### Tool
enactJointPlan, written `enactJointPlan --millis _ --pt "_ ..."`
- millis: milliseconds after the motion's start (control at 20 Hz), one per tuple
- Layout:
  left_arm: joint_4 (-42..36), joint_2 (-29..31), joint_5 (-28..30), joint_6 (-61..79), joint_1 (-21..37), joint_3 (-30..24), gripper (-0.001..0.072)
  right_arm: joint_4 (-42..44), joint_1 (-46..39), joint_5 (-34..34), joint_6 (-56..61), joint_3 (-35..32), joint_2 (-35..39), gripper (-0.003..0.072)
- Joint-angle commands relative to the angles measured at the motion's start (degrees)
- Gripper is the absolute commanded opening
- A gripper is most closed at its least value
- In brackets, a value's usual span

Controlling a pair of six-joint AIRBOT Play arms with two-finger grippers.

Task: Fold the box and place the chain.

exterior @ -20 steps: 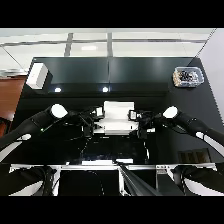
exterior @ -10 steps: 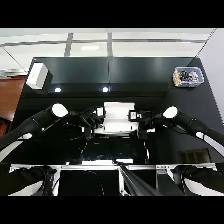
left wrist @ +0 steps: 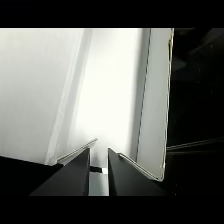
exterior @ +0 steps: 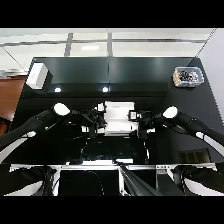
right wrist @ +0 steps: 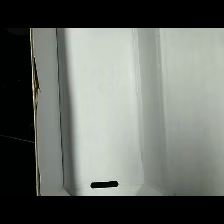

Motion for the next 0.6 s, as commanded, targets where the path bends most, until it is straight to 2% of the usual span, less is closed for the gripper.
enactJointPlan --millis 0,250,450,500,550 --pt "-2.4 -1.0 0.3 0.2 -0.3 0.0 0.0151 0.0 0.0 0.0 0.0 0.0 0.0 0.0228" --pt "-2.4 -1.0 3.4 0.2 -2.2 0.0 0.0151 0.0 0.0 0.0 0.0 0.0 0.0 0.0228" --pt "-2.2 -1.0 5.0 0.2 -4.2 0.0 0.01 0.0 0.0 0.0 0.0 0.0 0.0 0.0228" --pt "-2.2 -1.0 5.4 0.2 -4.6 0.0 0.012 0.0 0.0 0.0 0.0 0.0 0.0 0.0228" --pt "-2.2 -1.0 5.9 0.2 -5.0 0.0 0.0248 0.0 0.0 0.0 0.0 0.0 0.0 0.0228"
